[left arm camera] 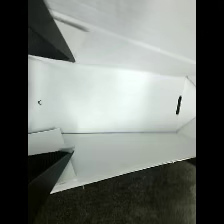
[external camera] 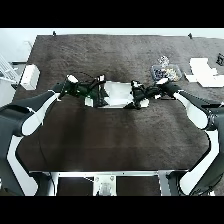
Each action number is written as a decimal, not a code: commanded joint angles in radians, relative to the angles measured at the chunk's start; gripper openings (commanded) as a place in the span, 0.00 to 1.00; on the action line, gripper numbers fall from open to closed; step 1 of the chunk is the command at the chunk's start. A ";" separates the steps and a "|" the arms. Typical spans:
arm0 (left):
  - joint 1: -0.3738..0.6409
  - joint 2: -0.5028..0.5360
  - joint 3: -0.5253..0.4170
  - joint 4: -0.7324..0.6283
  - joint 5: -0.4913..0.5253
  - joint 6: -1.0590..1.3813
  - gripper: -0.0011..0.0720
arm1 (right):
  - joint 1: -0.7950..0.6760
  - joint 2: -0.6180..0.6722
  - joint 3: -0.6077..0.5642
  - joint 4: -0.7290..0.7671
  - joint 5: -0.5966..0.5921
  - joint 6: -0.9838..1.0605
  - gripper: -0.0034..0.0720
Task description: Fold the box and place the chain.
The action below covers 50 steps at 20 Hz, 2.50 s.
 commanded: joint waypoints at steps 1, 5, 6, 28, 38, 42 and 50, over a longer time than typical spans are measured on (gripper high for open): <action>0.000 0.000 0.000 -0.002 0.018 0.011 0.99 | 0.001 0.000 0.000 0.001 0.000 0.001 0.84; 0.000 0.000 0.000 -0.002 0.026 0.011 0.98 | 0.001 0.000 0.000 0.001 0.000 0.001 0.84; 0.000 0.000 0.000 -0.001 0.028 0.011 0.91 | 0.001 0.000 0.000 0.001 0.000 0.001 0.84; 0.238 0.140 0.000 -0.013 -0.175 -0.301 0.04 | 0.001 0.000 0.000 0.001 0.000 0.001 0.84; 0.367 0.229 -0.056 0.247 -0.183 -0.958 0.04 | 0.001 0.000 0.000 0.001 0.000 0.001 0.84; 0.367 0.229 -0.149 0.253 -0.179 -1.088 0.04 | 0.001 0.000 0.000 0.001 0.000 0.001 0.84; 0.271 0.182 -0.206 0.231 -0.101 -1.194 0.04 | 0.001 0.000 0.000 0.001 0.000 0.001 0.84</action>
